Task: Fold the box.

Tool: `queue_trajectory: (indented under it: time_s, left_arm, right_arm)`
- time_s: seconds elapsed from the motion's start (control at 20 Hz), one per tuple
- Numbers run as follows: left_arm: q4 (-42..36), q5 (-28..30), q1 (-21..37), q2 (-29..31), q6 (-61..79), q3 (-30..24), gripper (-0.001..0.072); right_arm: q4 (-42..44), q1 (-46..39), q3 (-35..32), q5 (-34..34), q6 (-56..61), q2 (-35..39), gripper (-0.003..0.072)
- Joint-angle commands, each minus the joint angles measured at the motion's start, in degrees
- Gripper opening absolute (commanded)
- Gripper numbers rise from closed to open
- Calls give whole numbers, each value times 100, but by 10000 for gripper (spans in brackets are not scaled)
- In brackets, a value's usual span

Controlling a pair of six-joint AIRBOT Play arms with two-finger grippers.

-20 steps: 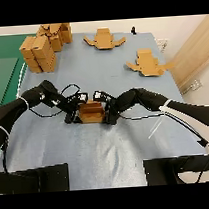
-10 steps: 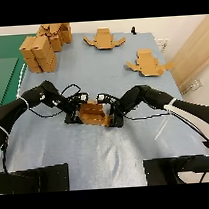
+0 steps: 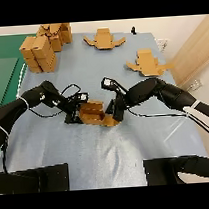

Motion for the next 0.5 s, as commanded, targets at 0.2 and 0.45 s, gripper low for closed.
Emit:
queue_trajectory:
  time_s: [0.2, 0.45]
  left_arm:
    - [-11, 7, 4, 0, -4, 0, 246]
    - [-2, -44, 7, 0, -2, 0, 113]
  right_arm:
    - [946, 800, 566, 2223, 160, -835, 7]
    - [861, 404, 1766, 1580, 894, -2240, 8]
